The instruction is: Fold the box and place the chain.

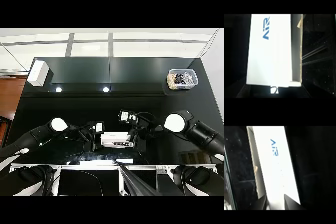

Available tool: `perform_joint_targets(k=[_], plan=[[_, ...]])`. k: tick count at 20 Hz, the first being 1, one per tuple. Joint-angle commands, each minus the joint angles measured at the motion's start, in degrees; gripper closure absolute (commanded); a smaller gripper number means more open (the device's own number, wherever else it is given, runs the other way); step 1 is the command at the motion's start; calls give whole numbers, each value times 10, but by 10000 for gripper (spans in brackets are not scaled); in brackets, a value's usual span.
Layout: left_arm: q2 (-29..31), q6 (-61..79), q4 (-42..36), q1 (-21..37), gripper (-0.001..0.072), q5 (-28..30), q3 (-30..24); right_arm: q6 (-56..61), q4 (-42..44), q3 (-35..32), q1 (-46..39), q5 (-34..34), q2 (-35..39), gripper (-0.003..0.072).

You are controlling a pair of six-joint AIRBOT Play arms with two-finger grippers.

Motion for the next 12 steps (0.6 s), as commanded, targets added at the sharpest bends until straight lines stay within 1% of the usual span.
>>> perform_joint_targets(k=[1, 2, 5, 8, 12], plan=[[0, 0, 0, 0, 319, 1, 0, 2, 2, -8, 17, -22, 8, 453], [0, 0, 0, 0, 319, 1, 0, 2, 2, -8, 18, -21, 8, 491], [0, 0, 0, 0, 319, 1, 0, 4, 2, -8, 19, -17, 9, 492], [0, 0, 0, 0, 318, 1, 0, 8, 1, -8, 19, 3, 10, 491], [0, 0, 0, 0, 319, 1, 0, 13, 1, -8, 19, 5, 10, 491]])
